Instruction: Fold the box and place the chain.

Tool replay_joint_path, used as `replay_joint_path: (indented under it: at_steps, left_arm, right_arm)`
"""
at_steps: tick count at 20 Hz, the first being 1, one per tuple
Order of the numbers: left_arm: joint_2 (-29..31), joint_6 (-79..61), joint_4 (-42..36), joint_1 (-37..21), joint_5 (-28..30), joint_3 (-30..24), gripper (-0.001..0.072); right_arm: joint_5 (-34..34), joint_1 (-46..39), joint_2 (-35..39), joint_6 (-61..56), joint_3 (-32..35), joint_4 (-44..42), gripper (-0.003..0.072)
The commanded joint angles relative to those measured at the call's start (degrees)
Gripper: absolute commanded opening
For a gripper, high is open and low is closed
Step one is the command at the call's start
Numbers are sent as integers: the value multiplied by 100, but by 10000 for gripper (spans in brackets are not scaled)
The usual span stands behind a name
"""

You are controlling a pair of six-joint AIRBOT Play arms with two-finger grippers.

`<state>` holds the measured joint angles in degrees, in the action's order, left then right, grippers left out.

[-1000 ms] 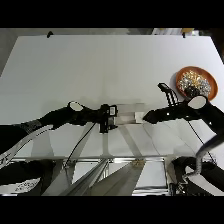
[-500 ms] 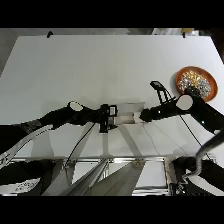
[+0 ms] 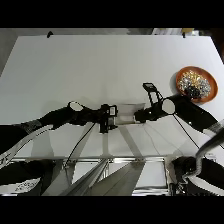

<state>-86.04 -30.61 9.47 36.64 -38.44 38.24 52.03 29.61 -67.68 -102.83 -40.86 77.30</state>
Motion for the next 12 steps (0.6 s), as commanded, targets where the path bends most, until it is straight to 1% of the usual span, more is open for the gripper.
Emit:
replay_joint_path:
  at_steps: [1,3,5,8,10,11,12]
  left_arm:
    - [0,4,0,0,4,0,170]
    - [0,4,0,0,4,0,170]
    - [0,4,0,0,4,0,170]
    - [0,4,0,0,4,0,170]
    - [0,4,0,0,2,0,170]
    - [0,4,0,0,4,0,170]
    - [0,4,0,0,4,0,170]
  right_arm:
    - [-20,302,-308,-625,-258,319,268]
    - [-17,391,-463,-695,-398,411,260]
    - [-2,402,-592,-861,-422,446,231]
    - [44,400,-660,-1058,-422,688,230]
    - [39,400,-660,-1139,-422,785,205]
    - [42,402,-660,-1139,-422,800,149]
    - [44,402,-660,-1139,-422,798,132]
